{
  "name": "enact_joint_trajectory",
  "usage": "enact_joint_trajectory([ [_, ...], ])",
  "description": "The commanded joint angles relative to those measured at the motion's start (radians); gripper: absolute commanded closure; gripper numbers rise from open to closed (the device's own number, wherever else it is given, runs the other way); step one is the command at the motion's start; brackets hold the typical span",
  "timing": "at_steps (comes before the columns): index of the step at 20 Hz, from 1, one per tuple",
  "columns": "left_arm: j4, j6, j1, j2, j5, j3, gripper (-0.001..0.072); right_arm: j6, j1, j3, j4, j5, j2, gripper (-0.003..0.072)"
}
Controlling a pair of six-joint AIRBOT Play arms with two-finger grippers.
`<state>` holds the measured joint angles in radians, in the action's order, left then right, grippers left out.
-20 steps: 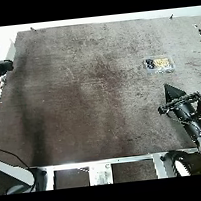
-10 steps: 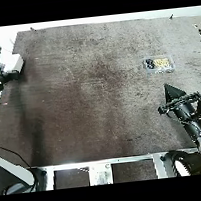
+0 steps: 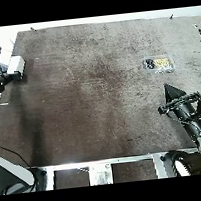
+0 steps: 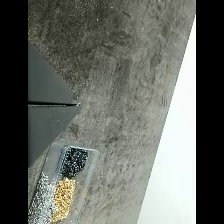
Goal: Fold the box and place the chain.
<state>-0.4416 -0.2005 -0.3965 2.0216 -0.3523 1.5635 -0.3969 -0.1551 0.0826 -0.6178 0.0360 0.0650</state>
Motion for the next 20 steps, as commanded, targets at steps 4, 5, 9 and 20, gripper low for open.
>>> enact_joint_trajectory([
  [4,0.008,-0.022,0.0,-0.108,0.007,0.014,-0.0011,0.0,0.0,0.0,0.0,0.0,-0.001,0.0679],
  [5,0.008,-0.04,0.0,-0.143,-0.007,0.014,-0.0011,0.0,0.0,0.0,0.0,0.0,-0.001,0.0679],
  [9,0.004,-0.073,0.0,-0.298,-0.084,0.014,-0.0011,0.0,0.0,0.0,0.0,0.0,-0.001,0.0679],
  [20,0.023,-0.183,0.001,-0.79,-0.14,-0.231,0.0706,0.0,0.0,0.0,0.0,0.0,-0.001,0.0679],
])
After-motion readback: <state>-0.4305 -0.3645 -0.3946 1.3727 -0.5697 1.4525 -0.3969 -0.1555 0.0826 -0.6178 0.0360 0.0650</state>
